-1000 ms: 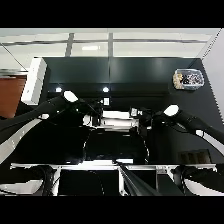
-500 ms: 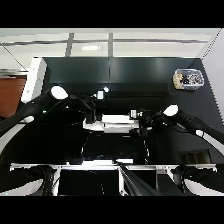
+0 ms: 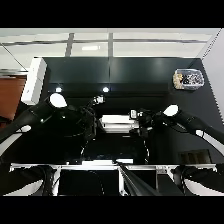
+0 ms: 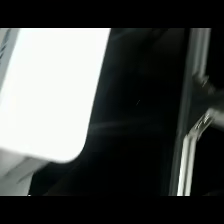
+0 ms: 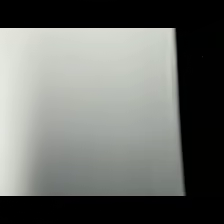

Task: Fold the box and place the chain.

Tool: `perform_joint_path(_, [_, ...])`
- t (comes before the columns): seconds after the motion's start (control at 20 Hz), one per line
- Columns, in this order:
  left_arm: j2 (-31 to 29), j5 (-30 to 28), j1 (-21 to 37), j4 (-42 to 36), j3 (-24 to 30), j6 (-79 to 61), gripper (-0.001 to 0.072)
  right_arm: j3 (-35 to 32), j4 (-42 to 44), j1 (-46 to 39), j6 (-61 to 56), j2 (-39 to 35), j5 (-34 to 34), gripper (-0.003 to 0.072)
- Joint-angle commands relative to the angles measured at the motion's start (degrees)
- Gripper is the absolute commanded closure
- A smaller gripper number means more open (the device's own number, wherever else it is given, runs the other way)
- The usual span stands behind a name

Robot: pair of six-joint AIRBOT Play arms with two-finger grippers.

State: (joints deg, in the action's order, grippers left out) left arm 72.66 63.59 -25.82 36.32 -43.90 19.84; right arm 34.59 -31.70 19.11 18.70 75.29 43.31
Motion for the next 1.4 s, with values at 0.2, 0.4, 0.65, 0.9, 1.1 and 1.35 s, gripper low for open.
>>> perform_joint_path(0.2, [0.68, -29.33, 0.11, -29.55, 3.85, -15.37, 0.0679, 0.02, -0.02, 0.07, 0.0, 0.04, -0.02, 0.0291])
perform_joint_path(0.4, [5.88, -31.43, 0.31, -24.96, 3.08, -16.65, 0.0678, 0.02, 0.0, 0.04, 0.0, 0.04, -0.02, 0.0291])
perform_joint_path(0.65, [10.27, -25.97, 0.26, -18.51, 1.81, -12.44, 0.0679, 0.02, 0.02, 0.04, -0.02, 0.04, -0.04, 0.0291])
perform_joint_path(0.9, [8.44, -18.71, 3.28, -10.95, -1.46, -11.26, 0.068, 0.02, 0.0, 0.04, 0.0, 0.04, -0.02, 0.0291])
perform_joint_path(1.1, [-0.83, -13.38, 7.63, -4.7, -2.86, -9.68, 0.068, 0.02, 0.0, 0.04, 0.0, 0.04, -0.02, 0.0291])
perform_joint_path(1.35, [-6.95, -8.9, 8.94, 4.48, 1.16, -7.98, 0.0408, 0.02, 0.0, 0.04, 0.0, 0.04, -0.02, 0.0291])
